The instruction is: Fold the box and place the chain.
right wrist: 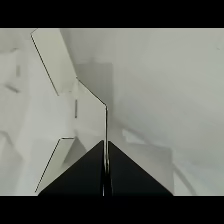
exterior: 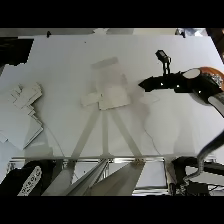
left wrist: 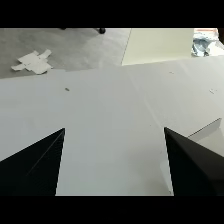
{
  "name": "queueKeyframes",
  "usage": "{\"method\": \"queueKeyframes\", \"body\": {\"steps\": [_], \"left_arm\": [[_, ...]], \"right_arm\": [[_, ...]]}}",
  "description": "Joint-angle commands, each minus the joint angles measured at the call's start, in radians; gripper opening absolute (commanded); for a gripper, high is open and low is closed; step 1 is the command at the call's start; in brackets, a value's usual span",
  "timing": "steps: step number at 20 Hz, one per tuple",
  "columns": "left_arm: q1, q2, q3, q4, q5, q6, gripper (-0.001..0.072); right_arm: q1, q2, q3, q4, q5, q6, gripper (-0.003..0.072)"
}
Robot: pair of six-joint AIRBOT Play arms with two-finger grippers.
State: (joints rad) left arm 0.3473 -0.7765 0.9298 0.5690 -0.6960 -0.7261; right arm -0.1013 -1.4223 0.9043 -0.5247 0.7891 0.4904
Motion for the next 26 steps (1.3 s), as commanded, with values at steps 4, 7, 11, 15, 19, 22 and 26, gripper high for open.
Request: {"method": "queueKeyframes", "body": {"steps": [4, 7, 11, 15, 19, 22, 26], "left_arm": [[0.0, 0.001, 0.001, 0.0, 0.0, 0.0, 0.0696], [0.0, 0.001, 0.001, 0.0, 0.0, 0.0, 0.0696], [0.0, 0.001, 0.001, 0.0, 0.0, 0.0, 0.0696], [0.0, 0.001, 0.001, 0.0, 0.0, 0.0, 0.0696], [0.0, 0.001, 0.001, 0.0, 0.0, 0.0, 0.0696], [0.0, 0.001, 0.001, 0.0, 0.0, 0.0, 0.0696], [0.0, 0.001, 0.001, 0.0, 0.0, 0.0, 0.0697]], "right_arm": [[0.008, 0.001, -0.16, 0.271, -0.29, -0.225, 0.0007], [0.008, 0.001, -0.198, 0.301, -0.302, -0.24, 0.0007], [0.008, 0.001, -0.209, 0.322, -0.251, -0.241, 0.0009], [0.008, 0.001, -0.209, 0.315, -0.248, -0.237, 0.0011], [0.009, 0.001, -0.209, 0.315, -0.248, -0.237, 0.0011], [0.008, 0.001, -0.209, 0.315, -0.248, -0.237, 0.0011], [0.009, 0.001, -0.209, 0.315, -0.248, -0.237, 0.0011]]}}
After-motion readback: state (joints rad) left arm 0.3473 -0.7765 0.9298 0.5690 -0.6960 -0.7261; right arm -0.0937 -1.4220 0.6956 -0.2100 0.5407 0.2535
